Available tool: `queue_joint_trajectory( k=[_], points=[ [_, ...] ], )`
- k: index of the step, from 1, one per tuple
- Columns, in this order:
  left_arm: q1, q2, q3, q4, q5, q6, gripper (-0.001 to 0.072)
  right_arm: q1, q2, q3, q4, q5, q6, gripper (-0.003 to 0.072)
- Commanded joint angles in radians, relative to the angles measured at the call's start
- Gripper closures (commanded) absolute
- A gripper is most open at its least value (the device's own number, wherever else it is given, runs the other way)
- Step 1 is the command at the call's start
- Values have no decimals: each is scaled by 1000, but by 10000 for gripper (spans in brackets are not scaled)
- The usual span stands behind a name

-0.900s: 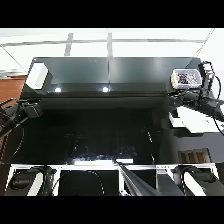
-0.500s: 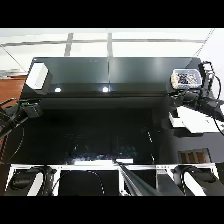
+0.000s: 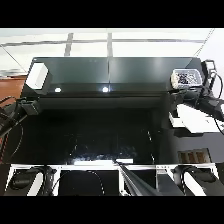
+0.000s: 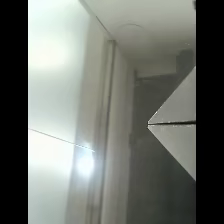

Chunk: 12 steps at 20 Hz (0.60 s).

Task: Fold the box and place the chain.

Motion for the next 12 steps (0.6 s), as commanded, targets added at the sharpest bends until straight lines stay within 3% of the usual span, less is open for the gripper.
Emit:
queue_joint_trajectory(
  k=[1, 2, 3, 5, 7, 9, 11, 12],
  points=[
    [-5, -51, -19, -106, 137, 10, 504, 4, -16, -1, 107, -192, 2, 665],
    [-24, -106, -12, -146, 151, 68, 131, 3, -35, -1, 101, -249, 3, 462],
    [-53, -172, 11, -157, 127, 146, -6, 3, -64, -1, 90, -286, 3, -5],
    [-137, -341, 111, -124, 6, 270, -6, 0, -142, -1, 80, -294, 0, -34],
    [-201, -494, 236, 66, -139, 174, -5, -38, -219, 19, 39, -301, 54, -34],
    [-229, -618, 357, 343, -327, -103, -6, -187, -292, 127, -159, -241, 293, -34],
    [-225, -674, 412, 459, -450, -172, -6, -370, -368, 289, -431, -68, 476, -34],
    [-221, -680, 415, 475, -464, -172, -5, -466, -415, 386, -570, 53, 544, -34]
  ],
)
